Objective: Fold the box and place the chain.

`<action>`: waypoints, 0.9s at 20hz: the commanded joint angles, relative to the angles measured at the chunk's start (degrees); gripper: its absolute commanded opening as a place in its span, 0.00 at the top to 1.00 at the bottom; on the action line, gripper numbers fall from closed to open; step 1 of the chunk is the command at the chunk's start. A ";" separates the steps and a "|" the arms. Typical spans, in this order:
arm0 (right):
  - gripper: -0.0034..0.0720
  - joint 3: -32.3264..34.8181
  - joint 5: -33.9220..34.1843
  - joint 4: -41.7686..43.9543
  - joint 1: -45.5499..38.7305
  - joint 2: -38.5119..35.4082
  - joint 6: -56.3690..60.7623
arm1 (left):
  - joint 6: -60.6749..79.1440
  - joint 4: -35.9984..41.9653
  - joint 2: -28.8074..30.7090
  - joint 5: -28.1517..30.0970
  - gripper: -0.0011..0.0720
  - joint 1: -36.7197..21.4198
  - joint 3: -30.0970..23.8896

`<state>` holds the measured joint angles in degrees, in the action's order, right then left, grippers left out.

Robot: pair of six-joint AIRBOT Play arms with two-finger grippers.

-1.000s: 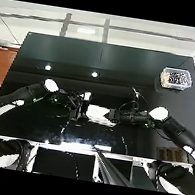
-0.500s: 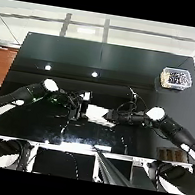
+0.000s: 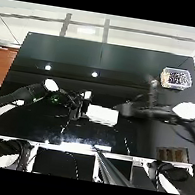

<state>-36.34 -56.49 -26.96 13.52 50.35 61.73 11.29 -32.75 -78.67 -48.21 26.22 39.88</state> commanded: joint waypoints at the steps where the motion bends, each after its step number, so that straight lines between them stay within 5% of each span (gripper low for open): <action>1: 0.94 -2.58 -7.06 -9.11 -14.60 -8.20 -1.01 | -3.08 0.39 0.24 1.77 0.23 -0.02 0.07; 2: 0.94 -2.58 -8.46 -10.78 -18.53 -9.22 -0.87 | -5.33 0.39 0.52 3.28 0.00 0.00 0.07; 6: 0.94 -2.56 -12.35 -16.20 -30.08 -9.53 -0.90 | -5.77 -0.17 5.38 4.22 0.00 -0.13 0.33; 11: 0.94 -2.56 -11.06 -18.73 -32.70 -9.53 -0.90 | -5.99 -3.23 13.90 -0.26 0.01 0.72 1.22; 18: 0.94 -0.96 -9.92 -18.78 -32.70 -9.53 -0.92 | -7.21 -8.17 0.35 -4.35 0.01 8.57 14.19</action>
